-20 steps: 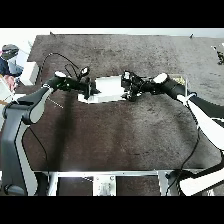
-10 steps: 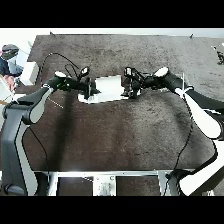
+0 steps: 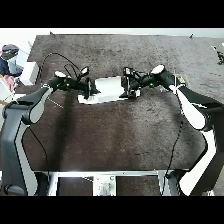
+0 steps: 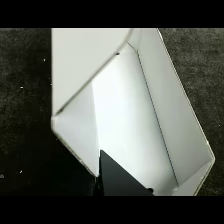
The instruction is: Fold the box and place the chain.
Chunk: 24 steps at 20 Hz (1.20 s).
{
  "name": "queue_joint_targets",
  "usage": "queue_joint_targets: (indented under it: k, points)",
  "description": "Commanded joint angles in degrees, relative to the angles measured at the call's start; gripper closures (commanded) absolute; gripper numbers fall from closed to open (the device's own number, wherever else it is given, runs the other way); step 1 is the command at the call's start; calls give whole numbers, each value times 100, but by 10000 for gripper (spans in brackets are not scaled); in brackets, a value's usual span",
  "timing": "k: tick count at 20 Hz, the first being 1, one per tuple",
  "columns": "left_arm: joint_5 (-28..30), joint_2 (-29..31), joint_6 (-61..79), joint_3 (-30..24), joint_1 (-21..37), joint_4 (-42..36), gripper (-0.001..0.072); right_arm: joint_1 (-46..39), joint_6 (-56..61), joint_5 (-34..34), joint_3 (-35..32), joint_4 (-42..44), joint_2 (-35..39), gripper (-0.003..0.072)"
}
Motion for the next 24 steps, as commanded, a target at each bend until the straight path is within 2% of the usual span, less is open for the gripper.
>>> queue_joint_targets:
  k: [1,5,24]
  points:
    - [2,-2,-2,-2,-4,-7,699,13,9,402,192,184,-199,4]
    - [2,-2,-2,-2,-4,-7,699,20,37,610,192,181,-332,5]
    - [2,-2,-2,-2,-4,-7,699,20,63,470,175,267,-590,36]
